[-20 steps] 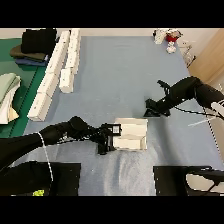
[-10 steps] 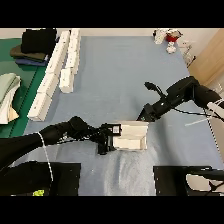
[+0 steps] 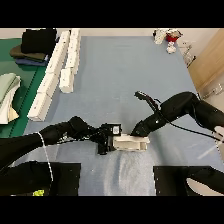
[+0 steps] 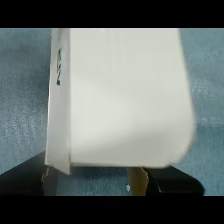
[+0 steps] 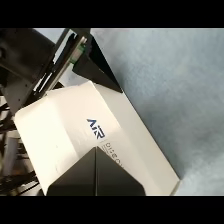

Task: Fold the box.

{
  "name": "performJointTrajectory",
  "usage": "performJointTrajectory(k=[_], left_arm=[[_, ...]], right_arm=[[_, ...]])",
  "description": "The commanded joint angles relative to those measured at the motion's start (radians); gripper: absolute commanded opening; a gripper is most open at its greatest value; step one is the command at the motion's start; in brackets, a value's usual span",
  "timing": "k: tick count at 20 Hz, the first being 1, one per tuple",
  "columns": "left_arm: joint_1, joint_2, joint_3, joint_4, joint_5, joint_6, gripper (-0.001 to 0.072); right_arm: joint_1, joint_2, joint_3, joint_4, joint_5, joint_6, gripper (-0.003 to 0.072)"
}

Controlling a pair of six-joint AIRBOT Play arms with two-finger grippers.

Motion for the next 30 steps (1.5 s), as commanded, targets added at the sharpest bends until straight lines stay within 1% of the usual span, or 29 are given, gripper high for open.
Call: performJointTrajectory(k=[1,5,8,11,14,16,17,18,19,20,22,23,24,28,30], left_arm=[[0.001,0.001,0.0,0.0,0.0,0.0,0.0498],[0.001,0.001,0.0,0.0,0.0,0.0,0.0498],[0.001,0.001,0.0,0.0,0.0,0.0,0.0498],[0.001,0.001,0.0,0.0,0.0,0.0,0.0498],[0.001,0.001,0.0,0.0,0.0,0.0,0.0498],[0.001,0.001,0.0,0.0,0.0,0.0,0.0498],[0.001,0.001,0.0,0.0,0.0,0.0,0.0498],[0.001,0.001,0.0,0.0,0.0,0.0,0.0498],[0.001,0.001,0.0,0.0,0.0,0.0,0.0498],[0.001,0.001,0.0,0.0,0.0,0.0,0.0498],[0.001,0.001,0.0,0.0,0.0,0.0,0.0498],[0.001,0.001,0.0,0.0,0.0,0.0,0.0498],[0.001,0.001,0.0,0.0,0.001,0.0,0.0498],[0.001,0.001,0.0,0.0,0.0,0.0,0.0498],[0.001,0.001,0.0,0.0,0.0,0.0,0.0498]], right_arm=[[0.076,0.141,-0.116,-0.01,0.182,-0.112,0.0005],[0.179,0.323,-0.254,-0.011,0.37,-0.217,0.0006],[0.249,0.399,-0.321,-0.056,0.475,-0.248,0.0013],[0.304,0.391,-0.327,-0.147,0.495,-0.245,0.0013],[0.323,0.389,-0.324,-0.168,0.5,-0.246,0.0018],[0.323,0.392,-0.307,-0.167,0.493,-0.246,0.0064],[0.323,0.395,-0.3,-0.167,0.491,-0.247,0.0066],[0.323,0.395,-0.299,-0.167,0.491,-0.256,0.0173],[0.324,0.394,-0.299,-0.166,0.483,-0.29,0.033],[0.328,0.393,-0.299,-0.172,0.469,-0.343,0.0413],[0.356,0.386,-0.299,-0.249,0.473,-0.379,0.0415],[0.374,0.376,-0.299,-0.312,0.484,-0.379,0.044],[0.39,0.363,-0.299,-0.357,0.497,-0.378,0.0532],[0.456,0.344,-0.299,-0.4,0.553,-0.378,0.0534],[0.483,0.344,-0.299,-0.452,0.583,-0.377,0.0534]])
